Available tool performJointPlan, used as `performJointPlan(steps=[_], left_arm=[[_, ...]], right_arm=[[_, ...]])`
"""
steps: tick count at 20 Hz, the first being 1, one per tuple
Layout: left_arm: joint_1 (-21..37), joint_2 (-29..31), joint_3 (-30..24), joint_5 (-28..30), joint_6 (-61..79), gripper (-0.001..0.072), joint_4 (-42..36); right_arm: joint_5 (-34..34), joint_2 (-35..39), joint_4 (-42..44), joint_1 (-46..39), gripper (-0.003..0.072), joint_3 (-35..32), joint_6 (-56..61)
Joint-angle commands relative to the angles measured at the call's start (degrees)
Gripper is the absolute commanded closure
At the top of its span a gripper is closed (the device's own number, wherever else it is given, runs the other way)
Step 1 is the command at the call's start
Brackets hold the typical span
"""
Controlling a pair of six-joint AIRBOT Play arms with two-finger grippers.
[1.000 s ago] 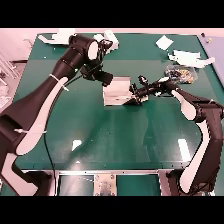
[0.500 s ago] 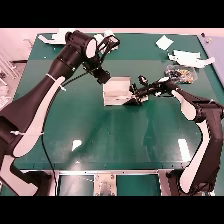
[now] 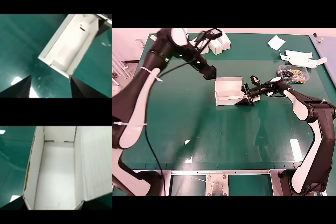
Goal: Fold the box and place the chain.
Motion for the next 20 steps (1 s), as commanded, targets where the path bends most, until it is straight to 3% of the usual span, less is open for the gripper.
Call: performJointPlan(steps=[1, 5, 10, 12, 15, 20], left_arm=[[5.1, 0.0, -2.9, -3.8, 7.1, 0.0158, -11.0], [7.9, 0.0, -12.6, -1.6, 19.9, 0.0159, -16.8], [7.9, -0.4, -25.2, 9.2, 35.5, 0.0156, -17.5], [7.9, -0.4, -27.4, 12.0, 43.6, 0.0013, -20.9], [7.9, -0.6, -28.7, 15.7, 50.9, 0.0012, -23.6], [8.0, -3.3, -30.1, 15.5, 60.9, 0.0012, -31.8]], right_arm=[[0.0, 0.0, 0.0, 0.0, 0.0204, 0.0, 0.0], [0.0, 0.0, 0.0, 0.0, 0.0204, 0.0, 0.0], [0.0, 0.0, 0.0, 0.0, 0.0204, 0.0, 0.0], [0.0, 0.0, 0.0, 0.0, 0.0204, 0.0, 0.0], [0.0, 0.0, 0.0, 0.0, 0.0205, 0.0, 0.0], [0.0, 0.0, 0.0, 0.0, 0.0205, 0.0, 0.0]])
